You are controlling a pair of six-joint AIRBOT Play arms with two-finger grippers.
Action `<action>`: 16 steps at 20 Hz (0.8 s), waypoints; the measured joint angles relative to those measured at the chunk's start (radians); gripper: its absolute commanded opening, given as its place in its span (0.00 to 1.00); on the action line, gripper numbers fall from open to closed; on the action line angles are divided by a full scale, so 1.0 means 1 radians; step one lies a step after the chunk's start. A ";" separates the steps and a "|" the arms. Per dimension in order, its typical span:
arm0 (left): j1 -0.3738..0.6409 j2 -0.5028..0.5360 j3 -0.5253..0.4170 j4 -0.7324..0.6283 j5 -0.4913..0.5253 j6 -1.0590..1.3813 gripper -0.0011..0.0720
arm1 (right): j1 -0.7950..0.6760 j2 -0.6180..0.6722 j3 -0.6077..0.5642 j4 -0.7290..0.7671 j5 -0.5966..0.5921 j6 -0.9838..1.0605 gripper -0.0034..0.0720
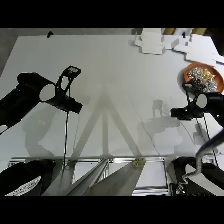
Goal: Fold the box and place the chain.
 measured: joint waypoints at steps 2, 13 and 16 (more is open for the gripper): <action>0.000 0.000 0.000 0.000 0.000 0.000 0.03 | 0.000 0.000 0.000 0.000 0.000 0.000 0.13; 0.000 0.000 0.000 0.000 0.000 0.000 0.03 | 0.000 0.000 0.000 0.000 0.000 0.000 0.13; 0.000 0.000 0.000 0.000 0.000 0.000 0.03 | 0.000 0.000 0.000 0.001 -0.024 0.000 0.13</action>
